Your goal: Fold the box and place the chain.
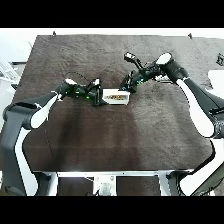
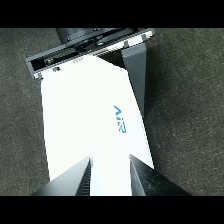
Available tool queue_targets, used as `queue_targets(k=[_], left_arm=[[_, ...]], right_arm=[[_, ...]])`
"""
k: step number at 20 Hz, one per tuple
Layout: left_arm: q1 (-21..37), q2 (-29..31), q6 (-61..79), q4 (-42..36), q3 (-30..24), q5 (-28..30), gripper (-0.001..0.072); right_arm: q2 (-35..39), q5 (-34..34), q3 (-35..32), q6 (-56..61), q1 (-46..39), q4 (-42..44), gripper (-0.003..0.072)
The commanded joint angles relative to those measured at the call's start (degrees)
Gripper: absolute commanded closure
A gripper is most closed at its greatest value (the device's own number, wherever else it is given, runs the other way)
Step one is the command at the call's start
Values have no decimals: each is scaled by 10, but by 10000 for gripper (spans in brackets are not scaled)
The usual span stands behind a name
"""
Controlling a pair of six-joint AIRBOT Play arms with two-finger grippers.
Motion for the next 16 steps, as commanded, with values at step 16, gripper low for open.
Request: queue_targets(k=[16], left_arm=[[0,0,0,0,0,0,172]], right_arm=[[-17,31,0,-1,2,23,388]])
